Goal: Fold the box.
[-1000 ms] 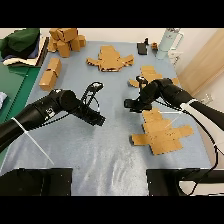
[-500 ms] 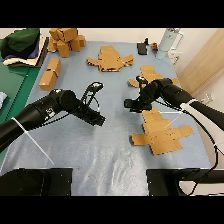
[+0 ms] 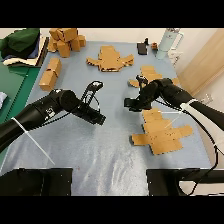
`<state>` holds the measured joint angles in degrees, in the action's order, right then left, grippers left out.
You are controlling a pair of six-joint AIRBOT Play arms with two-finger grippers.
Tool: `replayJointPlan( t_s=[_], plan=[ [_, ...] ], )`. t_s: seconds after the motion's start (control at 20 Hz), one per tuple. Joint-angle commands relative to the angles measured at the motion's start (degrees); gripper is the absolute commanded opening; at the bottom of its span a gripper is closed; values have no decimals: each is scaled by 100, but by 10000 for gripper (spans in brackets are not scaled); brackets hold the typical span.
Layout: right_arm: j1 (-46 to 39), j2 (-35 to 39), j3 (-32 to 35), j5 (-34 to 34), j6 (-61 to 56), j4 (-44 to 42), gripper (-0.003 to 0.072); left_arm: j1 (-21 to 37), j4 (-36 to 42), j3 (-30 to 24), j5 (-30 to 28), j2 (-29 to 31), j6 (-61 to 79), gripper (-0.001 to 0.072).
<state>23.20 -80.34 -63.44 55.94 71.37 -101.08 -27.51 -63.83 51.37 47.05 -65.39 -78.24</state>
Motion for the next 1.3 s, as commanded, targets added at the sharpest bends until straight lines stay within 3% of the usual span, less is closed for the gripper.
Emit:
replayJointPlan(
  t_s=[0.0,0.2,0.3,0.45,0.5,0.6,0.7,0.75,0.8,0.85,0.9,1.1,1.25],
  plan=[
    [0,-2,-4,-339,-28,-151,8,-2,0,-2,-450,0,0,15],
    [-35,-17,-55,-756,-59,-188,8,-2,0,-2,-671,2,0,15],
    [-396,13,-595,146,-59,564,13,-2,4,0,-715,2,-2,16],
    [-1537,48,-1526,2492,-63,2702,369,-2,61,0,-651,2,-2,17],
    [-2098,48,-1631,3005,-22,3156,374,-2,120,0,-636,2,-2,17],
    [-3307,39,-1587,3375,516,2861,376,-2,125,0,-660,2,4,17],
    [-4433,39,-1401,3379,1331,1834,536,-2,127,0,-638,2,33,18],
    [-4916,39,-1281,3379,1657,1384,571,-4,131,0,-592,2,33,17],
    [-5283,39,-1163,3362,1873,1150,582,-2,129,0,-544,2,35,103],
    [-5587,33,-1049,3307,2146,1049,582,-2,129,0,-501,2,33,460],
    [-5775,11,-964,3244,2358,1034,582,-2,131,0,-509,2,20,603],
    [-6000,-297,-824,3307,3364,750,581,9,350,0,-492,2,22,596],
    [-5991,-662,-824,3541,3899,-225,578,7,793,20,-409,2,24,595]
  ],
)
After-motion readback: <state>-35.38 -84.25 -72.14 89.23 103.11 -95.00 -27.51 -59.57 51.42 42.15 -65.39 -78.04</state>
